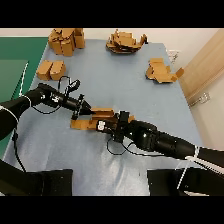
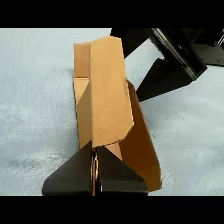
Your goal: Fold the box.
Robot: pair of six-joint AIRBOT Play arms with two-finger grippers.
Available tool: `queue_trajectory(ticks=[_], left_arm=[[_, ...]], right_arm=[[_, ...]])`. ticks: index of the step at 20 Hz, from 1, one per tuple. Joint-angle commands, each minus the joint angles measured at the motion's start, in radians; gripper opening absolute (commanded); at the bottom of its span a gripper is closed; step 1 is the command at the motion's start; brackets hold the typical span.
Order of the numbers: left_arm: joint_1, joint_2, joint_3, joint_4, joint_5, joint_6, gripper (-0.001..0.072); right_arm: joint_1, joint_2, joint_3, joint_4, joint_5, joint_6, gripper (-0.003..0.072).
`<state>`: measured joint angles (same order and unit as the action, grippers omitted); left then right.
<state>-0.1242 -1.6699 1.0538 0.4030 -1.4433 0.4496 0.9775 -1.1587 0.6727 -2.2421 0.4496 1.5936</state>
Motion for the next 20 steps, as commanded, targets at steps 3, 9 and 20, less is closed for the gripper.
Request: queue_trajectory(ticks=[3,9,20], left_arm=[[0.0,0.0,0.0,0.009,0.0,-0.003,0.0016],[-0.001,0.0,-0.001,0.009,-0.001,-0.003,0.0016],[-0.001,0.0,-0.001,0.01,0.0,-0.003,0.0016]], right_arm=[[-0.026,0.0,0.006,-0.009,-0.001,0.003,0.0618],[-0.085,-0.024,0.006,0.079,-0.114,0.003,0.0618],[-0.194,-0.075,0.008,0.551,-0.178,-0.475,0.0618]])
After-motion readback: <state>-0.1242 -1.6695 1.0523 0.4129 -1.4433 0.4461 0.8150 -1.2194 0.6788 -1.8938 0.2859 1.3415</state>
